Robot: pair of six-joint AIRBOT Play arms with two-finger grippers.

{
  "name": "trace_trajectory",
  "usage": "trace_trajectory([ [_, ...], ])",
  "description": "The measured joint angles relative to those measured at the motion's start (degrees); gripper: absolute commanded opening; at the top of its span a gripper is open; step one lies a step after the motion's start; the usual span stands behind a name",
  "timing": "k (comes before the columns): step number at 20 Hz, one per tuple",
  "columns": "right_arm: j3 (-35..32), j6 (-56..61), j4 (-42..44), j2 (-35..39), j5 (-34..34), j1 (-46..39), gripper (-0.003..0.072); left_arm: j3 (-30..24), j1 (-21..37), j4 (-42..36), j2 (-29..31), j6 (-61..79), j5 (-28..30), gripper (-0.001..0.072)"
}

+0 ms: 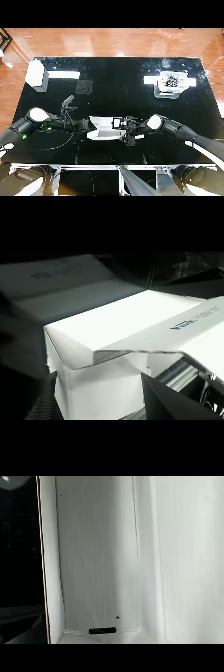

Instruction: Fold the box and place the chain.

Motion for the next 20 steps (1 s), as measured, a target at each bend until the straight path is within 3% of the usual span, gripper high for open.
trace_trajectory([
  [8, 0.0, 0.0, 0.0, 0.0, 0.0, 0.0, 0.0478, 0.2, -4.7, 4.2, 2.1, -9.9, 2.7, 0.0611],
  [14, 0.0, 0.0, 0.0, 0.0, 0.0, 0.0, 0.0478, 2.6, -10.4, 17.0, 2.3, -21.1, 5.2, 0.061],
  [20, 0.0, 0.0, 0.0, 0.0, 0.0, 0.0, 0.0478, 3.6, -14.4, 23.9, 2.0, -29.2, 7.4, 0.061],
])
